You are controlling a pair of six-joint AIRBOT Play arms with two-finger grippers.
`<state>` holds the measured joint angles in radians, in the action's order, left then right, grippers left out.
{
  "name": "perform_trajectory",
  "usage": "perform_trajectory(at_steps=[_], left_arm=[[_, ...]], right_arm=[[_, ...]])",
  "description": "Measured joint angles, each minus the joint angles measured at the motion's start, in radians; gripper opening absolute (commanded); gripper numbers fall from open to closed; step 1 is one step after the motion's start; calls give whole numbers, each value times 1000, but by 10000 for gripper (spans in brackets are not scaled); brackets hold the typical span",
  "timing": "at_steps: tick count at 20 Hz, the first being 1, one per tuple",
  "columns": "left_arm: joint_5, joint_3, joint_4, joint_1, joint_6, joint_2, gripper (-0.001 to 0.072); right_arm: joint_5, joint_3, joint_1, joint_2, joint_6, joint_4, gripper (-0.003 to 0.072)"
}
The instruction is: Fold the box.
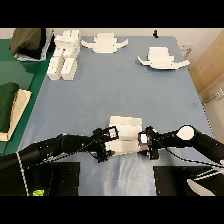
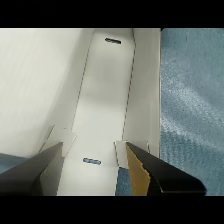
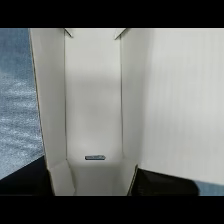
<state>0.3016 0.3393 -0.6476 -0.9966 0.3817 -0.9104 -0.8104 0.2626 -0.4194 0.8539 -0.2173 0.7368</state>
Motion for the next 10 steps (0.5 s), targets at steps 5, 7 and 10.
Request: perform_trajectory(at_steps=[5, 7, 10], left_arm=[[-3, 0, -2, 2, 5, 0, 685], [-4, 0, -2, 2, 21, 0, 628], [-4, 3, -10, 5, 61, 13, 17]], right_arm=[[0, 0, 0, 0, -1, 0, 460], [0, 0, 0, 0, -1, 0, 460], [0, 0, 0, 0, -3, 0, 460]])
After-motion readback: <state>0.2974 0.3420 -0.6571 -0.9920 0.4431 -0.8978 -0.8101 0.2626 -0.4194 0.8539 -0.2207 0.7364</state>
